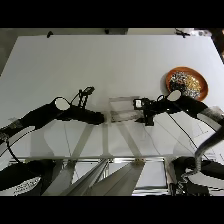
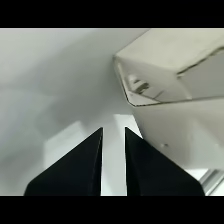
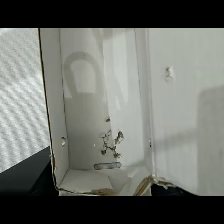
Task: Fold the box and place the chain.
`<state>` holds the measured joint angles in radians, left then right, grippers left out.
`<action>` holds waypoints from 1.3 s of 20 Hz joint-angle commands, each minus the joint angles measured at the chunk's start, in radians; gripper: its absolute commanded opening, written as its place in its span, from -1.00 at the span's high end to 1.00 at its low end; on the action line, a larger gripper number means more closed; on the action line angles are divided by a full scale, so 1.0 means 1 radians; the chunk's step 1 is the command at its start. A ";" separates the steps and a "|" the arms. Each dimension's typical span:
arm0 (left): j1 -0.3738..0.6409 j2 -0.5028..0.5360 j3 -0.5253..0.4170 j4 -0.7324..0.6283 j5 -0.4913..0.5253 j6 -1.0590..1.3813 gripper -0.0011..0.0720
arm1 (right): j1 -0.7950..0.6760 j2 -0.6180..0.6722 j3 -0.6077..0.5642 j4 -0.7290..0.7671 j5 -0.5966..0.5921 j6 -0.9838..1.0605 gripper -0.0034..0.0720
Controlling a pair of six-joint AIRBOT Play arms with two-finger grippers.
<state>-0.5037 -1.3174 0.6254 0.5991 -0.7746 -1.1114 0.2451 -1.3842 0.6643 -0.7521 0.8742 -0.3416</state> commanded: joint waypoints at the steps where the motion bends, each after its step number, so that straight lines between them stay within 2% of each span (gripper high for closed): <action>1: -0.003 0.026 0.000 -0.045 0.006 0.012 0.53 | 0.000 0.000 0.000 0.000 0.000 0.000 -0.16; 4: -0.009 0.039 0.000 -0.078 0.010 0.012 0.52 | 0.000 0.000 0.000 0.000 0.000 0.000 -0.16; 6: -0.026 0.037 0.000 -0.113 0.021 0.012 0.32 | 0.000 0.000 0.000 0.000 0.000 0.000 -0.16; 13: -0.036 0.045 0.000 -0.138 0.027 0.012 0.32 | 0.000 0.000 0.000 0.000 0.000 0.000 -0.16; 15: -0.036 0.058 0.000 -0.139 0.027 0.012 0.22 | 0.000 0.000 0.000 0.000 0.000 0.000 -0.16; 26: -0.040 0.069 0.000 -0.140 0.028 0.012 0.22 | 0.000 0.000 0.000 0.000 0.000 0.000 -0.16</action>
<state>-0.5415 -1.2488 0.6254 0.4580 -0.7506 -1.0996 0.2451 -1.3842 0.6640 -0.7521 0.8738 -0.3412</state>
